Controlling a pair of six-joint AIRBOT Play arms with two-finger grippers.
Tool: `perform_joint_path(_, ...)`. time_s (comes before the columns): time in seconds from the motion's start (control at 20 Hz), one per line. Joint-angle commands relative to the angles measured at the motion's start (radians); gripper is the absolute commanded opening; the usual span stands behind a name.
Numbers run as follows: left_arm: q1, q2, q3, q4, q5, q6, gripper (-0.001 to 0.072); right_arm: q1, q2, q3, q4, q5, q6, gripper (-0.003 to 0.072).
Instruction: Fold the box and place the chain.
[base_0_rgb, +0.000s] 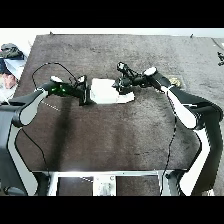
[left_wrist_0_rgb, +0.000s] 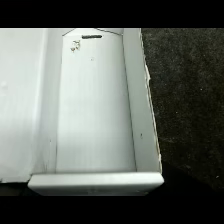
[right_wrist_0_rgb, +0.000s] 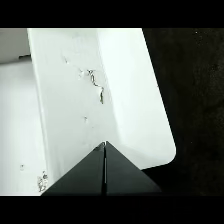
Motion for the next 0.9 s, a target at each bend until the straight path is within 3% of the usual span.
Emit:
perform_joint_path(0.0, 0.000, 0.000, 0.000, 0.000, 0.000, 0.004, 0.0461, 0.000, 0.000, 0.000, -0.015, 0.001, 0.000, -0.0015)
perform_joint_path(0.25, 0.000, 0.000, 0.000, 0.000, 0.000, 0.004, 0.0461, -0.005, 0.087, 0.000, -0.016, 0.017, 0.000, -0.0015)
perform_joint_path(0.5, 0.000, 0.000, 0.000, 0.000, 0.000, 0.004, 0.0461, -0.038, 0.204, 0.000, -0.124, 0.220, 0.050, -0.0003)
perform_joint_path(0.55, 0.000, 0.000, 0.000, 0.000, 0.000, 0.004, 0.0461, -0.043, 0.214, 0.000, -0.180, 0.246, 0.101, 0.0144)
perform_joint_path(0.6, 0.000, 0.000, 0.000, 0.000, 0.000, 0.004, 0.0461, -0.043, 0.219, 0.000, -0.249, 0.265, 0.144, 0.0408)
perform_joint_path(0.65, 0.000, 0.000, 0.000, 0.000, 0.000, 0.004, 0.0460, -0.043, 0.218, -0.001, -0.311, 0.272, 0.174, 0.0468)
perform_joint_path(0.85, 0.000, 0.000, 0.000, 0.000, 0.000, 0.004, 0.0461, -0.040, 0.208, -0.050, -0.355, 0.226, 0.143, 0.0500)
